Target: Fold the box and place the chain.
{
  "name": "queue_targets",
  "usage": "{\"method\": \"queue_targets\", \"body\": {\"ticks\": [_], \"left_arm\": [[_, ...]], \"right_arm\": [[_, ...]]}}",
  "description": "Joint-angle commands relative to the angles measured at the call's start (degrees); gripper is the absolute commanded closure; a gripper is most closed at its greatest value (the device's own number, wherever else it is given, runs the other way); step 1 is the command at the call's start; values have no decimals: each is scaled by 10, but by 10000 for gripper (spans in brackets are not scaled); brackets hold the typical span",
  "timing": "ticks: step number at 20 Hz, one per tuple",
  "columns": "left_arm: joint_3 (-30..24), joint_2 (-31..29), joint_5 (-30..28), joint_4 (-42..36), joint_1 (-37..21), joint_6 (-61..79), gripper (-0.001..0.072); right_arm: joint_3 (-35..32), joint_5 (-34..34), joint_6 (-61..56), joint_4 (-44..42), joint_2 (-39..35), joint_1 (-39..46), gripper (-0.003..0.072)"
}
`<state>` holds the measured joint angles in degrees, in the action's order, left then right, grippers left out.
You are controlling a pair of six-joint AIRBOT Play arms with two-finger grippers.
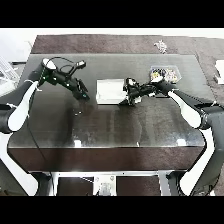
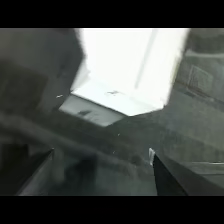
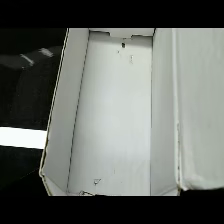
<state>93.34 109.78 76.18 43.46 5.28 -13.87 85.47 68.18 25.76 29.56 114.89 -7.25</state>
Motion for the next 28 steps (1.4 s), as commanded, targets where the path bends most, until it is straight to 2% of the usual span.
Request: {"method": "queue_targets", "body": {"ticks": [1,5,9,13,21,28], "left_arm": [[-57,0,-28,-56,3,128,4],[-57,3,-42,-88,5,269,-7],[-57,9,-22,-104,5,354,-6],[-58,27,-20,-141,6,391,-7],[-57,31,-67,-156,11,414,-7],[-57,31,-57,-161,15,414,-7]], "right_arm": [[0,0,0,0,0,0,94],[0,0,0,0,0,0,94],[0,0,0,0,0,0,94],[0,0,0,0,0,0,94],[0,0,0,0,0,0,94],[0,0,0,0,0,0,94]]}}
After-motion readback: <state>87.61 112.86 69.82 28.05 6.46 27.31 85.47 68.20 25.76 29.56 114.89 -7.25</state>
